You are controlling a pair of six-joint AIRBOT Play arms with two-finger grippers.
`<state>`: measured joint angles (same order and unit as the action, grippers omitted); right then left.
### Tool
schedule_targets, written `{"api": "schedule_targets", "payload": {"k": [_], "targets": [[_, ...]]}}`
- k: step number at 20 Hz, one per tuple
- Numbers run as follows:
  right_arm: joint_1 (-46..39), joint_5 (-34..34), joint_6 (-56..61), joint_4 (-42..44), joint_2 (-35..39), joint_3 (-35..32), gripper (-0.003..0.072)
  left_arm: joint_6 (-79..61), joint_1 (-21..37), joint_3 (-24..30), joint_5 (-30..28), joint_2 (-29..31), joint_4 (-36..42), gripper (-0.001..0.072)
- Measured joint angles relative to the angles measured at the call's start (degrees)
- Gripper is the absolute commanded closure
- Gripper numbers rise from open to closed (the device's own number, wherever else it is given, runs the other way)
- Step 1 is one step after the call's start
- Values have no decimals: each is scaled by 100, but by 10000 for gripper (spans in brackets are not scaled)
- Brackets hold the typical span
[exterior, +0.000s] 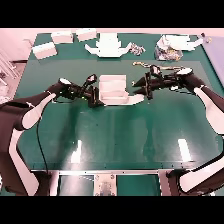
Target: Fold the box and place the chain.
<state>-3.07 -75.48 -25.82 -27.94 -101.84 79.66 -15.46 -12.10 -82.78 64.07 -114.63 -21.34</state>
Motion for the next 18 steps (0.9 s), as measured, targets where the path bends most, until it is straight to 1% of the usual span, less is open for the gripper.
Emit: {"api": "schedule_targets", "payload": {"k": [2,5,10,16,18], "targets": [[11,-179,31,149,68,-2,675,0,0,0,0,0,0,222],[184,-192,179,509,111,-4,677,0,0,0,0,0,2,221],[601,302,282,717,-76,140,677,0,0,0,2,0,7,222],[715,520,595,721,-636,798,678,2,0,0,2,0,11,222],[721,566,728,581,-828,1032,677,2,0,0,2,0,13,222]]}}
